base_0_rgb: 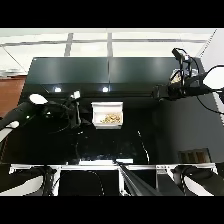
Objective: Fold the box and place the chain.
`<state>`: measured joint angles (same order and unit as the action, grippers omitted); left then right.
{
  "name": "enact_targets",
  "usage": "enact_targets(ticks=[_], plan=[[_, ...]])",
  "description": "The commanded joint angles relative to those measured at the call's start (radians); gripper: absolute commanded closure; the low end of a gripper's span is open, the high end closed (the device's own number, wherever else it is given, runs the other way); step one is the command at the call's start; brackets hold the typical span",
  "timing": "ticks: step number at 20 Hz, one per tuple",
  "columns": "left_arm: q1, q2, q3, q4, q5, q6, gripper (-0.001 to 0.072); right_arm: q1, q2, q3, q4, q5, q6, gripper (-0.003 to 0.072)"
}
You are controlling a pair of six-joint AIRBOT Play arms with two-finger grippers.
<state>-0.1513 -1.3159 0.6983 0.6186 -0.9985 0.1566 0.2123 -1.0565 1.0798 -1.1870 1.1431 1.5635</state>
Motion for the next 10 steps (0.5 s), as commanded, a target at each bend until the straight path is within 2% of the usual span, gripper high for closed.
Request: enact_targets(ticks=[1,4,10], plan=[[-0.056,-0.082,0.044,-0.016,0.023,0.154,-0.0007,0.001,-0.001,-0.001,0.0,-0.003,0.0,0.032],[-0.059,-0.1,0.068,0.032,0.024,0.154,-0.0006,0.001,-0.001,-0.001,0.0,-0.003,0.0,0.032],[-0.074,-0.108,0.072,0.021,0.027,0.171,-0.0005,0.001,-0.001,-0.001,0.001,-0.028,0.0,0.032]])
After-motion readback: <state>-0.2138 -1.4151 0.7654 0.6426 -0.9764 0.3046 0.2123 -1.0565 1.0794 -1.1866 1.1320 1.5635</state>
